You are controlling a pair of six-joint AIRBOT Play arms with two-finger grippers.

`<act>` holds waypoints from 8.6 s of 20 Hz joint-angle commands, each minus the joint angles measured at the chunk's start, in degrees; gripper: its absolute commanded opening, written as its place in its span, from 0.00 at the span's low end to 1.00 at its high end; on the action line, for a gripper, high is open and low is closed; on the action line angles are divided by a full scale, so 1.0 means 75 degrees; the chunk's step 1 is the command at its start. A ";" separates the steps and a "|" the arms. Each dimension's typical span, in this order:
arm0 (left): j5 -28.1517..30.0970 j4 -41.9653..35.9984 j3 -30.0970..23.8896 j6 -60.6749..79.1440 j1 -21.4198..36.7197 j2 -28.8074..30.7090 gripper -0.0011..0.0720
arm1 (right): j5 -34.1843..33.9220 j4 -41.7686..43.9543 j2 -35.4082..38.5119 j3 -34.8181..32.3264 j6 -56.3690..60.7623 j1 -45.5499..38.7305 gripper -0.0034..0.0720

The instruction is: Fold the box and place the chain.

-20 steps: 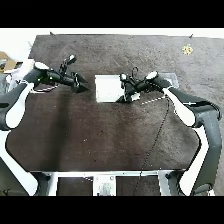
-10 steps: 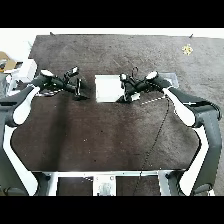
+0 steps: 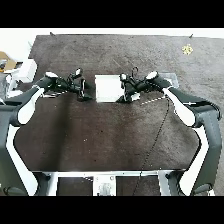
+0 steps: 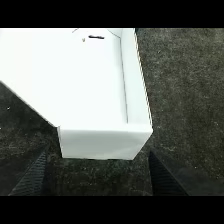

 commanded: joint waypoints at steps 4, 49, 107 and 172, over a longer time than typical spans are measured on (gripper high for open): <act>-0.0050 -0.0041 -0.0003 0.0052 -0.0087 -0.0047 1.00 | 0.0000 0.0000 0.0003 0.0000 0.0003 -0.0003 0.56; 0.0909 -0.0662 -0.0166 0.0720 -0.0691 -0.0525 1.00 | 0.0000 0.0000 0.0003 0.0000 0.0003 0.0000 0.56; 0.1116 -0.0163 -0.0152 0.0644 -0.0688 -0.0516 0.41 | 0.0038 -0.3590 0.1390 0.0003 0.3599 -0.0050 0.95; 0.1116 -0.0236 -0.0152 0.0644 -0.0691 -0.0516 0.41 | -0.0446 -0.1504 0.1545 -0.0764 0.1521 -0.0079 0.60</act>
